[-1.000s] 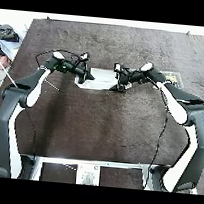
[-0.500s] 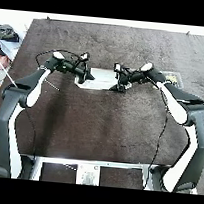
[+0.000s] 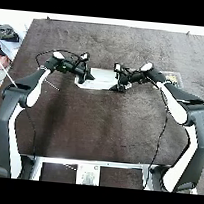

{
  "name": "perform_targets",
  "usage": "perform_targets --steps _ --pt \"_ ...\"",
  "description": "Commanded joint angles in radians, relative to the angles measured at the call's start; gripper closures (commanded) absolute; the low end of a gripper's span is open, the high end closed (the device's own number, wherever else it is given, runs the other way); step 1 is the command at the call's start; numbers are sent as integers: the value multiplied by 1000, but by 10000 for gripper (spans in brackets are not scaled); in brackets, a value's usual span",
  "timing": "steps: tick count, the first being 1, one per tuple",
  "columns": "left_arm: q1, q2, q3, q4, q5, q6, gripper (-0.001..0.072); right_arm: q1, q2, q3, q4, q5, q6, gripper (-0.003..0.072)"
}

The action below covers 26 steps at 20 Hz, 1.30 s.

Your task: Fold the box and place the chain.

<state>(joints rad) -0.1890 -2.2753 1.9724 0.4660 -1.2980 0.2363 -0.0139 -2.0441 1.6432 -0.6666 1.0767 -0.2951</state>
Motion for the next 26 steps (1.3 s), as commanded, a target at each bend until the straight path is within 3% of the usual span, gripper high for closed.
perform_targets --steps 1,7,8,9,10,15,24,25,26 --pt "1 0 0 0 0 0 696 0 -1 1 0 0 0 417" --pt "1 0 0 -2 1 -28 692 0 -1 1 0 0 0 417" --pt "1 0 0 -4 -10 -26 480 0 -1 1 0 0 0 417" --pt "1 0 0 -8 -13 -26 334 0 -1 1 0 0 0 418" --pt "1 1 0 -12 -14 -26 363 0 -1 1 0 0 0 417" --pt "23 14 14 -26 -71 -40 355 0 -1 1 0 0 0 417" --pt "166 145 13 -26 -176 -90 357 0 -1 1 0 0 0 417" --pt "169 159 11 -26 -190 -101 441 0 -1 1 0 0 0 417" --pt "169 174 11 -25 -217 -100 596 0 -1 1 0 0 0 417"
